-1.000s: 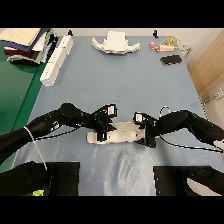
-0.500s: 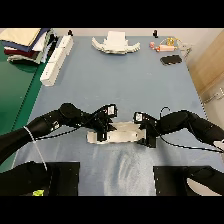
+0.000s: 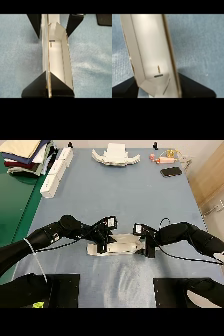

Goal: Fold the box.

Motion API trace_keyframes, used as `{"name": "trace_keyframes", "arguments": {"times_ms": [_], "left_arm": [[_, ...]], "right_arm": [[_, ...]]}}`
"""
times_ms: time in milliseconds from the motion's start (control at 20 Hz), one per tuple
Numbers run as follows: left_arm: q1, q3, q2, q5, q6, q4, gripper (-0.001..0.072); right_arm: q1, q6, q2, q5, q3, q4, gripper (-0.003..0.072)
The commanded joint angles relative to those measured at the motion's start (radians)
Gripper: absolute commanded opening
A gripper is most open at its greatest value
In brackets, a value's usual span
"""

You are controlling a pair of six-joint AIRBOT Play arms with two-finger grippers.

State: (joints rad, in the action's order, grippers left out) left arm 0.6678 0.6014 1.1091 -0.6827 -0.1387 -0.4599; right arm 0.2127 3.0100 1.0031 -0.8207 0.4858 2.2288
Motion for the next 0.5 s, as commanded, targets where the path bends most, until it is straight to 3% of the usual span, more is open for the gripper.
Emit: {"name": "trace_keyframes", "arguments": {"times_ms": [0,450], "left_arm": [[0.000,0.001,0.001,0.000,0.000,0.000,0.0015],[0.000,0.001,0.001,0.000,0.000,0.000,0.0015]], "right_arm": [[0.016,0.001,0.000,0.022,0.007,0.005,0.0712],[0.031,0.001,0.013,-0.079,-0.019,0.002,0.0712]]}}
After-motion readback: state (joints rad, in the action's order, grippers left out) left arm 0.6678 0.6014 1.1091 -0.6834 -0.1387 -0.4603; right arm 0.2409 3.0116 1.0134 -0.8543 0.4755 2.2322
